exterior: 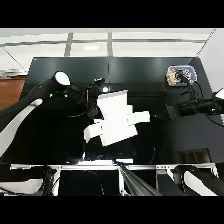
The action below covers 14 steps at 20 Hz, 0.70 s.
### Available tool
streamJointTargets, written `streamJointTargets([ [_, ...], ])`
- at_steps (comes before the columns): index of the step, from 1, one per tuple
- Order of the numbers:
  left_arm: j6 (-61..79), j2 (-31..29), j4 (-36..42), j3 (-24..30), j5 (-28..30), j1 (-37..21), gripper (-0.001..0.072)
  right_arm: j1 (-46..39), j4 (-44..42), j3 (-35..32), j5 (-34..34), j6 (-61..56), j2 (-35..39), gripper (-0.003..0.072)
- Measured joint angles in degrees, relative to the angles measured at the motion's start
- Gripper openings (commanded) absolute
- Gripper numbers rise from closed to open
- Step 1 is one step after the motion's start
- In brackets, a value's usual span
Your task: Fold the box and place the chain.
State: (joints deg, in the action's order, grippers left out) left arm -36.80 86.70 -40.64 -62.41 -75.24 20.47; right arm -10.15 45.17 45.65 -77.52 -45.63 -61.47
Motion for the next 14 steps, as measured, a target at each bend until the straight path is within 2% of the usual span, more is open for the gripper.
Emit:
streamJointTargets([
  [2, 7.9, -2.9, 2.0, 4.2, 4.8, 0.6, 0.0024, 1.6, 3.9, 1.1, -0.6, 1.1, 0.1, 0.0694],
  [5, 20.5, -4.1, 3.4, 7.4, 10.4, 1.3, 0.0023, 5.4, 6.8, 1.7, 4.6, 5.9, 0.1, 0.0695],
  [10, 34.2, -3.4, -1.6, 8.6, 17.0, 3.8, 0.0024, 13.7, 8.5, 0.8, 18.5, 18.8, -0.4, 0.0695],
  [14, 37.6, -2.5, -4.9, 8.8, 23.4, 5.4, 0.0024, 18.4, 8.2, 0.3, 25.4, 23.8, -0.9, 0.0695],
])
